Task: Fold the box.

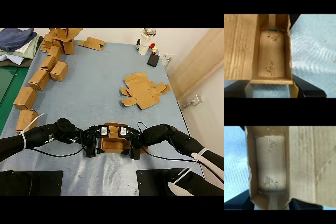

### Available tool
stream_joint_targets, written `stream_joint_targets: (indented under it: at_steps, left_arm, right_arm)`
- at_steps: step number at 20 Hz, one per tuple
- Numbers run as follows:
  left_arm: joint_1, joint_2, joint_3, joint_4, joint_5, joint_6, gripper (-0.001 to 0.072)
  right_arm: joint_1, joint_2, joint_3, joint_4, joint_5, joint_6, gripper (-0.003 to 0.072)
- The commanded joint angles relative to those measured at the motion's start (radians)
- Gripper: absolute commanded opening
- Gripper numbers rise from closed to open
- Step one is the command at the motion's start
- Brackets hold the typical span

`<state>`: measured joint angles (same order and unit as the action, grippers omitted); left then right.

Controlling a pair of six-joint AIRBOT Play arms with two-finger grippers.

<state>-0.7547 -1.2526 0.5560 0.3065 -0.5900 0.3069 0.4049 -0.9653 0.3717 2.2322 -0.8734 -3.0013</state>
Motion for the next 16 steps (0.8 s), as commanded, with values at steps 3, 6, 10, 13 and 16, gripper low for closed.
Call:
stream_joint_targets:
  at_steps: [3, 6, 10, 13, 16]
  left_arm:
    - [0.000, 0.000, 0.001, 0.000, 0.000, 0.000, 0.0467]
    - [0.000, 0.000, 0.001, 0.000, 0.000, 0.000, 0.0467]
    - [0.000, 0.000, 0.001, 0.000, 0.000, 0.000, 0.0467]
    - [0.000, 0.000, 0.001, 0.000, 0.000, -0.001, 0.0467]
    - [0.000, 0.000, 0.001, 0.000, 0.000, 0.000, 0.0467]
  right_arm:
    - [0.000, 0.000, 0.001, 0.000, 0.000, 0.000, 0.0517]
    - [0.000, 0.000, 0.001, -0.113, 0.000, 0.000, 0.0517]
    - [0.000, 0.000, 0.001, -0.224, 0.000, 0.000, 0.0517]
    - [0.000, 0.000, 0.001, -0.224, 0.000, 0.000, 0.0517]
    - [0.000, 0.000, 0.001, -0.224, 0.000, 0.000, 0.0517]
